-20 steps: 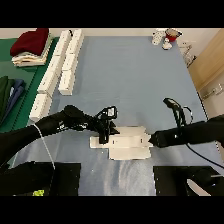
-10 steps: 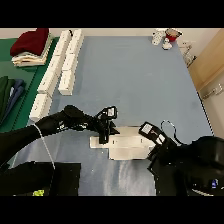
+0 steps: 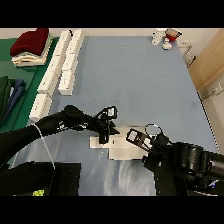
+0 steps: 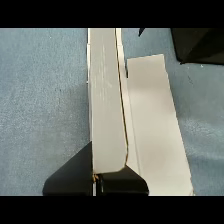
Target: Fold the box.
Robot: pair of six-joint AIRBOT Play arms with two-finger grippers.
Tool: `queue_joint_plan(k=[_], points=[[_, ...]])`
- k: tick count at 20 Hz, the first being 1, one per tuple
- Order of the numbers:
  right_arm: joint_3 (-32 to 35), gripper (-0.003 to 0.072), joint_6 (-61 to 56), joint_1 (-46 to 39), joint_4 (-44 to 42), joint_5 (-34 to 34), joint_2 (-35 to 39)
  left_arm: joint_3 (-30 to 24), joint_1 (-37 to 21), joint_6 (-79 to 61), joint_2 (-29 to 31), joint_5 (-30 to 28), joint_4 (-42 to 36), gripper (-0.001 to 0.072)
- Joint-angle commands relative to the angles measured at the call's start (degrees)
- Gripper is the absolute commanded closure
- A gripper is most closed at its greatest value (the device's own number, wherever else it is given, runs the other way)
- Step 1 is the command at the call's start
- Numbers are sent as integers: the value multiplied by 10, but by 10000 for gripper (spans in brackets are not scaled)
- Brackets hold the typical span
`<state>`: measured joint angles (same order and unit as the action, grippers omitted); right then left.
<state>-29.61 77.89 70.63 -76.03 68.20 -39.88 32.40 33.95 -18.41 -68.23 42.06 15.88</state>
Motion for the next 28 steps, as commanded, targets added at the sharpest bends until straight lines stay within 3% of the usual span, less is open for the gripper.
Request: queue_joint_plan(k=[1,3,11,14,18,28], points=[[1,62,104,5,-38,-15,-27,0,0,0,0,0,0,697],[7,62,163,5,-86,-46,-29,0,0,0,0,0,0,697],[33,62,160,5,-82,-87,-64,0,0,0,0,0,0,697],[33,62,158,4,-48,-108,-89,0,0,0,0,0,0,697],[33,62,56,4,46,-114,-94,0,0,0,0,0,0,697],[19,62,46,4,28,-112,-50,0,0,0,0,0,0,697]])
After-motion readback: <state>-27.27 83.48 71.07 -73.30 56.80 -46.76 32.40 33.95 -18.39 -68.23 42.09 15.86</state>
